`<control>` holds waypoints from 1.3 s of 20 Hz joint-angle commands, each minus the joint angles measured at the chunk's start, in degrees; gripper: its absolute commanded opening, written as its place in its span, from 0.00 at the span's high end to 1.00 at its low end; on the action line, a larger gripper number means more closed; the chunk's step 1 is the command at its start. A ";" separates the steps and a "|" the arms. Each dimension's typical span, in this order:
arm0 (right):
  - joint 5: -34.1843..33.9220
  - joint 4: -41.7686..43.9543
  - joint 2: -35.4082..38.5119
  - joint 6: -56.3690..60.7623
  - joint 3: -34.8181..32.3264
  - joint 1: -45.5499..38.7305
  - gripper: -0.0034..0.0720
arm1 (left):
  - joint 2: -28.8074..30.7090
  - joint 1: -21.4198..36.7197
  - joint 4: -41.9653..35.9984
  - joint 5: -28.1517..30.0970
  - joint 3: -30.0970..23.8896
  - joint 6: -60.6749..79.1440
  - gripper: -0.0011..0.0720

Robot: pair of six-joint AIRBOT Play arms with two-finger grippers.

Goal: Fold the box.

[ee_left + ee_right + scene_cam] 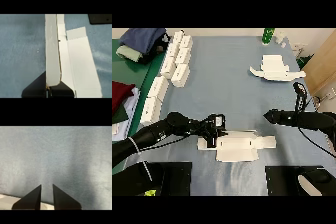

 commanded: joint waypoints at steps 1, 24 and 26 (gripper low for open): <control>-0.17 0.02 -0.02 0.02 0.02 0.04 0.65 | -2.51 0.68 1.03 -2.49 0.15 -0.92 0.97; -22.62 0.87 2.56 2.91 0.04 0.07 0.95 | -3.72 0.79 1.03 -3.76 0.13 -4.76 0.97; -27.30 1.01 6.34 4.92 0.04 1.07 0.95 | -3.72 0.79 1.03 -3.80 0.13 -4.76 0.97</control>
